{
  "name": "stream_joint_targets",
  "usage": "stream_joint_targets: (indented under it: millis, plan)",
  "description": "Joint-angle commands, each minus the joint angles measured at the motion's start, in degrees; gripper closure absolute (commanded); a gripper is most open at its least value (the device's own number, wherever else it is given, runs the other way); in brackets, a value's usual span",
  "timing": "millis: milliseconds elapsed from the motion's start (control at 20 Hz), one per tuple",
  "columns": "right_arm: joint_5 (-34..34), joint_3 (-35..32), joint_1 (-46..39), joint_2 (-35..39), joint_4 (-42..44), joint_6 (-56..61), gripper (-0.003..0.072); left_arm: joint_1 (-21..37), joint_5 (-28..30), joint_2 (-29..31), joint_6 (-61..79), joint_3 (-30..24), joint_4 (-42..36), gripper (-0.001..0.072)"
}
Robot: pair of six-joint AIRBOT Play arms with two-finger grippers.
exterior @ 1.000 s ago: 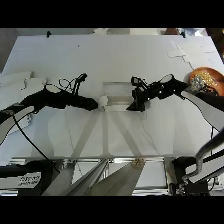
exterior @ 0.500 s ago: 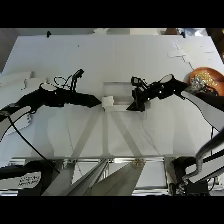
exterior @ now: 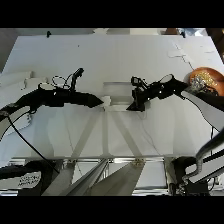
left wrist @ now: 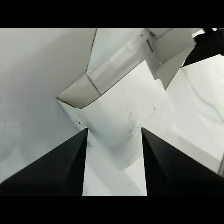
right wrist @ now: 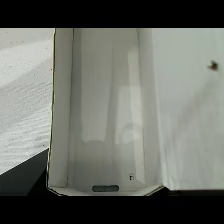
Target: Fold the box and place the chain.
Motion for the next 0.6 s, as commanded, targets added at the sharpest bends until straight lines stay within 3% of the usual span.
stream_joint_targets:
  millis: [0, 250, 550]
  plan:
    - [0.02, 0.04, 0.02, 0.04, 0.02, 0.02, 0.0273, -0.04, -0.61, -0.31, 1.6, 0.07, -3.3, 0.0284]
    - [0.02, 0.04, 0.02, 0.04, 0.02, 0.02, 0.0273, -0.07, -1.36, -1.77, 1.6, 0.07, -3.21, 0.0286]
    - [0.02, 0.04, 0.02, 0.04, 0.02, 0.02, 0.0273, -0.48, 2.93, -1.77, 1.57, 0.07, -1.97, 0.0285]
